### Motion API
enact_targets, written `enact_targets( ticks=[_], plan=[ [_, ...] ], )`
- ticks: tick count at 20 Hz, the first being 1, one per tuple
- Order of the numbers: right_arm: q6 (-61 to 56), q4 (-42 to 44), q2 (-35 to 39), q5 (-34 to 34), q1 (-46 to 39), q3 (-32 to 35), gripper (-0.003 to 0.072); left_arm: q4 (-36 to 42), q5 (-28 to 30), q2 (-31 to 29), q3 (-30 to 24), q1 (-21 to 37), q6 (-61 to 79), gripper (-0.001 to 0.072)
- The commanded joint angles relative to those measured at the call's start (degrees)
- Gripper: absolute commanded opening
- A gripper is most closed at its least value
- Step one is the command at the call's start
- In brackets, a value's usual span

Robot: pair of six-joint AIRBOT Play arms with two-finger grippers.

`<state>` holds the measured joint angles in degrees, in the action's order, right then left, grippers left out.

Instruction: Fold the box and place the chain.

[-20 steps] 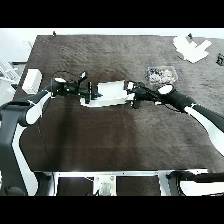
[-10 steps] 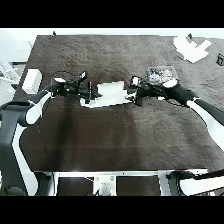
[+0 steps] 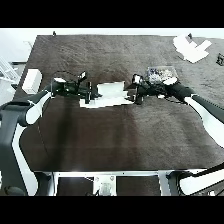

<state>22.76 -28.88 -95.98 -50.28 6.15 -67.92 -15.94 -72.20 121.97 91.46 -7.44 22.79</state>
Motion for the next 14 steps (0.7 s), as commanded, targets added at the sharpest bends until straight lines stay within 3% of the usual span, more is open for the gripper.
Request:
enact_targets(
  ticks=[1, 10, 14],
  plan=[
    [0.8, 1.3, -0.9, -2.6, -0.6, -0.9, 0.0652, 0.0, 0.0, 0.0, 0.0, 0.0, 0.0, 0.0022],
    [1.1, 1.2, -5.6, -10.7, -1.9, -4.5, 0.0652, 0.0, 0.0, 0.0, 0.0, 0.0, 0.0, 0.0022],
    [1.8, 1.3, -6.7, -11.1, -2.3, -5.2, 0.0652, 0.0, 0.0, 0.0, 0.0, 0.0, 0.0, 0.0022]
  ],
)
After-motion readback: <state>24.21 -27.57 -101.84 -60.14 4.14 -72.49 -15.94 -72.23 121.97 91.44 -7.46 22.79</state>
